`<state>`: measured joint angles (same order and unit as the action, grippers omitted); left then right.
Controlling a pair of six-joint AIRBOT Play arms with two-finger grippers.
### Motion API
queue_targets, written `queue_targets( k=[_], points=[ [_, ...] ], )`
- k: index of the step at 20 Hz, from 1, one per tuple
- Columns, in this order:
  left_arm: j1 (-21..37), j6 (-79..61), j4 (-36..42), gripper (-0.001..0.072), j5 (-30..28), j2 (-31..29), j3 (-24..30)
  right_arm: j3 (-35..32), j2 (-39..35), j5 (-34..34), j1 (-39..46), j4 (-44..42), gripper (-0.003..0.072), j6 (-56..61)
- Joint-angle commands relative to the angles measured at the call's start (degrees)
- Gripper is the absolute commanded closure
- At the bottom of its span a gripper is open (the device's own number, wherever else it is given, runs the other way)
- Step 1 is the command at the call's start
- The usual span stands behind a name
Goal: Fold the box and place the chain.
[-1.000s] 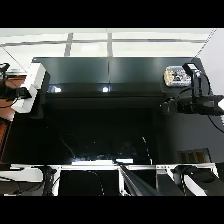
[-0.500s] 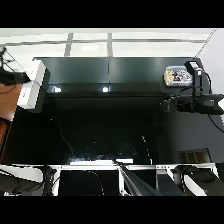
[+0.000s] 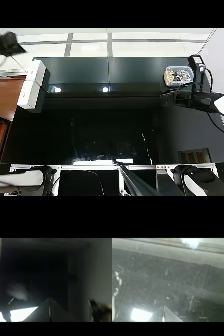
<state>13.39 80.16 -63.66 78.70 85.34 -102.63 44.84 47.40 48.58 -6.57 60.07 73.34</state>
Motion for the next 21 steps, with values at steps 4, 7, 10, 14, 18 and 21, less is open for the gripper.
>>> queue_targets(
  k=[4, 7, 10, 14, 18, 21],
  points=[
    [-22.8, 1.2, -17.9, 0.0686, -29.3, -30.2, 49.2, -3.0, 0.2, -0.7, -0.1, -0.1, 0.0670, 0.0],
    [-25.2, 1.6, -18.8, 0.0684, -35.4, -39.4, 62.6, -3.0, 0.2, -0.8, -0.1, 0.0, 0.0670, 0.0],
    [-25.1, 1.5, -18.3, 0.0684, -34.8, -41.7, 65.4, -3.0, 0.2, -0.8, -0.1, 0.0, 0.0670, 0.0],
    [-25.2, 1.5, -18.3, 0.0684, -35.0, -41.4, 65.4, -3.0, 0.2, -0.8, -0.1, 0.0, 0.0670, 0.0],
    [-25.2, 1.5, -18.3, 0.0683, -35.0, -41.0, 65.4, -3.0, 0.2, -0.8, -0.1, 0.0, 0.0670, 0.0],
    [-25.2, 1.5, -18.3, 0.0683, -35.0, -41.0, 65.4, -3.0, 0.2, -0.8, -0.1, 0.0, 0.0671, 0.0]
  ],
)
